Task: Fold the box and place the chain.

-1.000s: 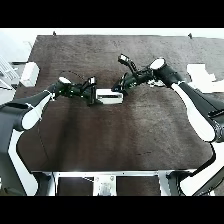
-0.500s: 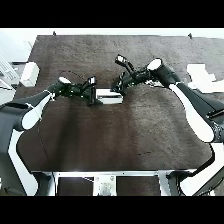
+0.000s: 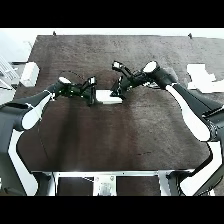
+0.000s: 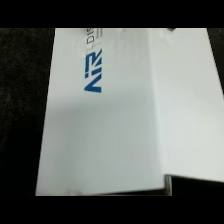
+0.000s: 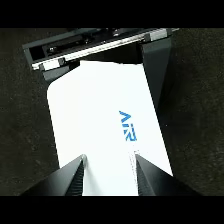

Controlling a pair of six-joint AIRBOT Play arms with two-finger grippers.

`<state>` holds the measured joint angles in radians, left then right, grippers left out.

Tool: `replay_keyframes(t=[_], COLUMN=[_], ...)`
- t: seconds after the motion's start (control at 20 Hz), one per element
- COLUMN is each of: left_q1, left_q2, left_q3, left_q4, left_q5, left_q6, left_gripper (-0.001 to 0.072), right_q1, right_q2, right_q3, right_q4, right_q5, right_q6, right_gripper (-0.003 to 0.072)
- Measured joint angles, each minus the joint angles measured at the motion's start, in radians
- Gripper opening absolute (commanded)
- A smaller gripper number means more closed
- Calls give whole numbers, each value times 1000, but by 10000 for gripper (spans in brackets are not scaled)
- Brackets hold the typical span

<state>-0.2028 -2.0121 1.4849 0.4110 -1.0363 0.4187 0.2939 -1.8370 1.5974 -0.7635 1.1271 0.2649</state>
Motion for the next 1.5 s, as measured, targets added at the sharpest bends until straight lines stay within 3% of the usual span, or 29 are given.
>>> replay_keyframes(t=[0.45,1.5], left_q1=[1,-1], left_q2=[0,0], left_q3=[0,0], left_q4=[0,2], left_q5=[4,-3], left_q6=[-2,2], left_gripper=[396,396], right_q1=[2,40], right_q2=[-1,-35], right_q3=[58,45], right_q4=[-3,-71], right_q5=[-71,-33], right_q6=[-6,66], right_gripper=[374,357])
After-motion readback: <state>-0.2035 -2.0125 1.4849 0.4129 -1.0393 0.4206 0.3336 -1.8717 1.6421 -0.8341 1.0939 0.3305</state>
